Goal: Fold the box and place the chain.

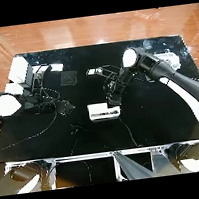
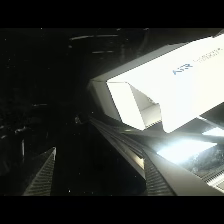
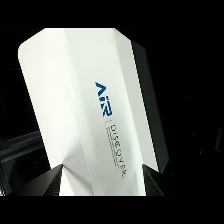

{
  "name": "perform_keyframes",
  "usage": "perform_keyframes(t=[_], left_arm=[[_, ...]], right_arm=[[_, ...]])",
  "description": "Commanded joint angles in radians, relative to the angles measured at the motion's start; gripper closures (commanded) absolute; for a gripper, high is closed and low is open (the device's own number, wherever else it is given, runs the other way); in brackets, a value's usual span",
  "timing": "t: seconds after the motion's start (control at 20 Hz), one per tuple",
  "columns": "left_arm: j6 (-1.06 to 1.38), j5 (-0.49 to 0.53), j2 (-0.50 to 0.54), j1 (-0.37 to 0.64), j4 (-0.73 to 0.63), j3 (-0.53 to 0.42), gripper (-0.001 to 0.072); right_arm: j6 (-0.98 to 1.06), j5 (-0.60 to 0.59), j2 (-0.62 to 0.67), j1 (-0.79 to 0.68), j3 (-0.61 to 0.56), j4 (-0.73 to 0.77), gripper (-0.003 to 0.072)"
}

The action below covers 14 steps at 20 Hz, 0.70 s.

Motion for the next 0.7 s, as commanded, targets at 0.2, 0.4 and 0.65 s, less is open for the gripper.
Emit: perform_keyframes(t=[0.2, 0.4, 0.65], left_arm=[[0.001, 0.000, 0.000, 0.001, -0.011, 0.000, 0.0076], [0.001, 0.000, 0.000, 0.001, -0.018, 0.000, 0.0076], [0.001, 0.000, 0.000, 0.001, -0.018, 0.000, 0.0076]], right_arm=[[0.001, -0.001, -0.001, 0.001, 0.000, 0.000, 0.0146], [0.005, 0.000, -0.001, 0.001, 0.000, 0.000, 0.0381], [0.005, 0.000, -0.001, 0.001, 0.000, 0.000, 0.0441]])
